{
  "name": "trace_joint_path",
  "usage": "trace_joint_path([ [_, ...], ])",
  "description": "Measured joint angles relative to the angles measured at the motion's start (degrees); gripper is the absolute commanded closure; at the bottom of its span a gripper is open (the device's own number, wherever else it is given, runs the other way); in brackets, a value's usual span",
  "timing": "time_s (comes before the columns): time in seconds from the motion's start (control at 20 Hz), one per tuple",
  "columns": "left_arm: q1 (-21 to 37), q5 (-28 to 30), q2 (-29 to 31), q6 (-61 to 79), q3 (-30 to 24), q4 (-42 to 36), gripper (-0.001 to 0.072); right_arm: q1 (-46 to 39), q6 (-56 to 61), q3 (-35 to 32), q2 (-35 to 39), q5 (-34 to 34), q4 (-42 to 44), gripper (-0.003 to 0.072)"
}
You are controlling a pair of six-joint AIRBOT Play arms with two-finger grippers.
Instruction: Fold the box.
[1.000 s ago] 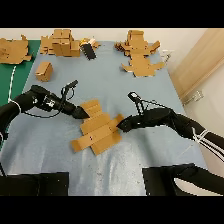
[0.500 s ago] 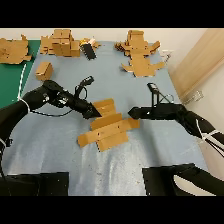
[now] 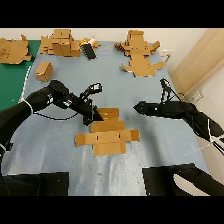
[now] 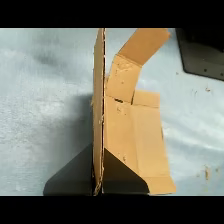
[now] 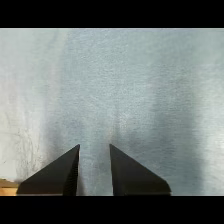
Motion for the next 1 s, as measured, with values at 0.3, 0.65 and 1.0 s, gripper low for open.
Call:
trace_joint_path([
  [0.3,-1.92,4.46,1.03,7.67,-2.14,-4.07,0.0700,-0.15,0.90,0.00,0.11,-0.04,0.04,0.0375],
  [0.65,-4.76,11.39,4.79,11.47,-10.21,-5.46,0.0700,0.04,1.05,-0.02,0.13,-0.02,0.04,0.0374],
  [1.0,-5.27,14.38,5.42,12.07,-13.16,-5.77,0.0699,1.88,1.07,-0.02,0.13,-0.24,0.07,0.0685],
])
